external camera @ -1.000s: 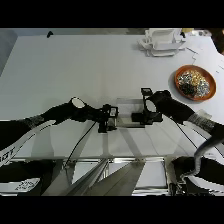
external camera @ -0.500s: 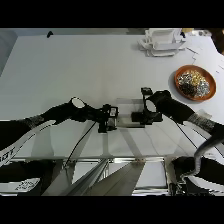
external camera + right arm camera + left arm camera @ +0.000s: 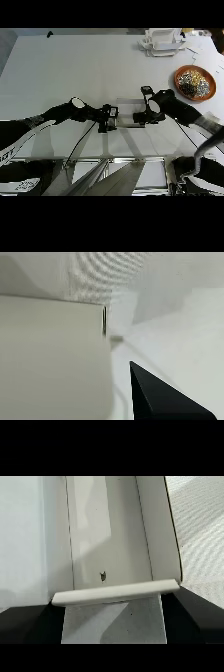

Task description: Fold the box and place the chain.

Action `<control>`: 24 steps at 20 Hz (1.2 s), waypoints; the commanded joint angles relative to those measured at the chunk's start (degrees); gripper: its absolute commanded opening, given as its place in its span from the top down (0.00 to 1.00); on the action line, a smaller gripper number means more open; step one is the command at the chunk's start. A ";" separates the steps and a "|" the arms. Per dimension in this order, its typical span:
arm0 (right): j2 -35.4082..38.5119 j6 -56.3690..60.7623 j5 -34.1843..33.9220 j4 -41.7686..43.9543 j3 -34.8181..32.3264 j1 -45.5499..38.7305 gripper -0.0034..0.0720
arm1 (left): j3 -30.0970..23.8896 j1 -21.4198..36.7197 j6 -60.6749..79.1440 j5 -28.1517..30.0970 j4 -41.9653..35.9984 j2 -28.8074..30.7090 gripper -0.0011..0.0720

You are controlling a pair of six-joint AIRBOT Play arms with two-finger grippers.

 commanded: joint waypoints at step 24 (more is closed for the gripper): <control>-9.35 -29.29 -13.64 -5.66 20.20 -55.39 0.43 | -0.02 0.04 0.00 0.02 0.00 0.02 0.79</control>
